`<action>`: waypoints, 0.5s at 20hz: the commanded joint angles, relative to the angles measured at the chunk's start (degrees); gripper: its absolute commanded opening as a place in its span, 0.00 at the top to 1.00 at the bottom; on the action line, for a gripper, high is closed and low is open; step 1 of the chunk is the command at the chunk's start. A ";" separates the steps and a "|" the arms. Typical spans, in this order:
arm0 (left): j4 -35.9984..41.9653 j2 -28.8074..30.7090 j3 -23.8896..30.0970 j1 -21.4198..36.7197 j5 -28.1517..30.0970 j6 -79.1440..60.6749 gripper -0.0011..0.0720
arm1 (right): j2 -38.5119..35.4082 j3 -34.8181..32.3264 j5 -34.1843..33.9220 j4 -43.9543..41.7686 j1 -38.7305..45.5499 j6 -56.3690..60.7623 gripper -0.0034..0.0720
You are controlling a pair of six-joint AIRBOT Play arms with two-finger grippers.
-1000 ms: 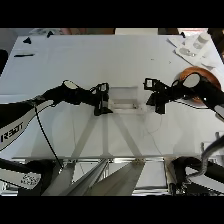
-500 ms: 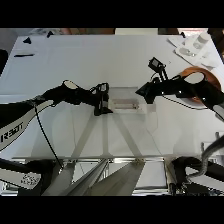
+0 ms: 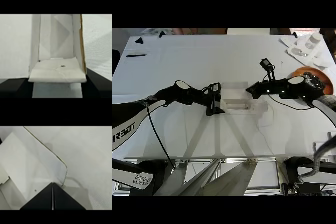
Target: Fold the box and place the chain.
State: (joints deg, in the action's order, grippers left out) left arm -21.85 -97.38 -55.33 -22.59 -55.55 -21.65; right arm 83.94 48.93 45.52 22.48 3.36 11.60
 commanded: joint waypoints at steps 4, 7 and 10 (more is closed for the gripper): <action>0.00 -0.02 -0.02 -0.02 0.04 0.00 0.55 | -9.84 0.07 5.22 8.07 0.00 2.45 0.93; 0.00 -0.04 -0.02 -0.02 0.04 0.00 0.55 | -16.98 0.07 8.79 23.37 -0.02 6.40 0.92; 0.00 -0.02 -0.02 -0.02 0.04 0.00 0.55 | -19.34 0.00 16.28 36.13 -0.09 7.72 0.72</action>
State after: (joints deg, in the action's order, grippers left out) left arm -21.85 -97.38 -55.33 -22.59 -55.53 -21.65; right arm 67.83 48.95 55.83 44.75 3.33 17.08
